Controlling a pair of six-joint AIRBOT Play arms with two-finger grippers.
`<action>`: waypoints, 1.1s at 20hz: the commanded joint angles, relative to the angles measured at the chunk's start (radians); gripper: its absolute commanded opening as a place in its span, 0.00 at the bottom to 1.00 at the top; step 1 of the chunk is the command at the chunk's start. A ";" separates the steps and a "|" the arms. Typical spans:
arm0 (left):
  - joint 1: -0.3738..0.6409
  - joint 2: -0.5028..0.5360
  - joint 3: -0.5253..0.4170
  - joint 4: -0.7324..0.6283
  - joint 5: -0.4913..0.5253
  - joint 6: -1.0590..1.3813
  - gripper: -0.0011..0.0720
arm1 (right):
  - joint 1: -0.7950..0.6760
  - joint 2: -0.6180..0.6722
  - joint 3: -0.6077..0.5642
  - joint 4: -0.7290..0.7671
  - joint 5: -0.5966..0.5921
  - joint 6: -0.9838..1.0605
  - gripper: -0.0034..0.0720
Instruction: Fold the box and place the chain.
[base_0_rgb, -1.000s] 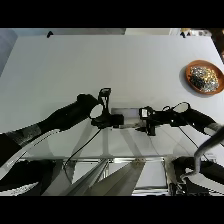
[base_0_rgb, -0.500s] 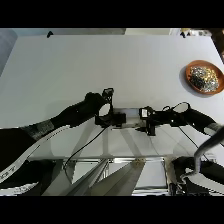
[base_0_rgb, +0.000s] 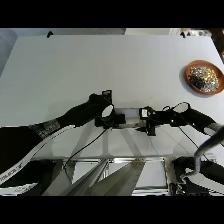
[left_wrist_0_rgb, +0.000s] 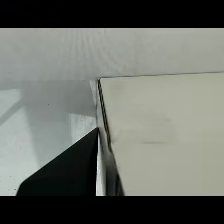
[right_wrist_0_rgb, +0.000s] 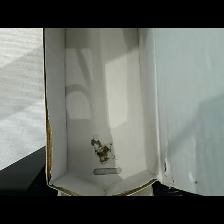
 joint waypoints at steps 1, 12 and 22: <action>-0.011 -0.016 0.001 0.007 -0.002 -0.030 0.17 | 0.000 0.001 0.000 0.000 0.000 0.000 0.65; -0.022 -0.012 0.005 0.029 -0.023 -0.067 0.36 | 0.000 0.001 0.000 0.000 -0.001 0.000 0.65; -0.023 -0.010 0.006 0.046 -0.027 -0.067 0.02 | 0.000 0.001 0.000 0.000 0.000 0.000 0.65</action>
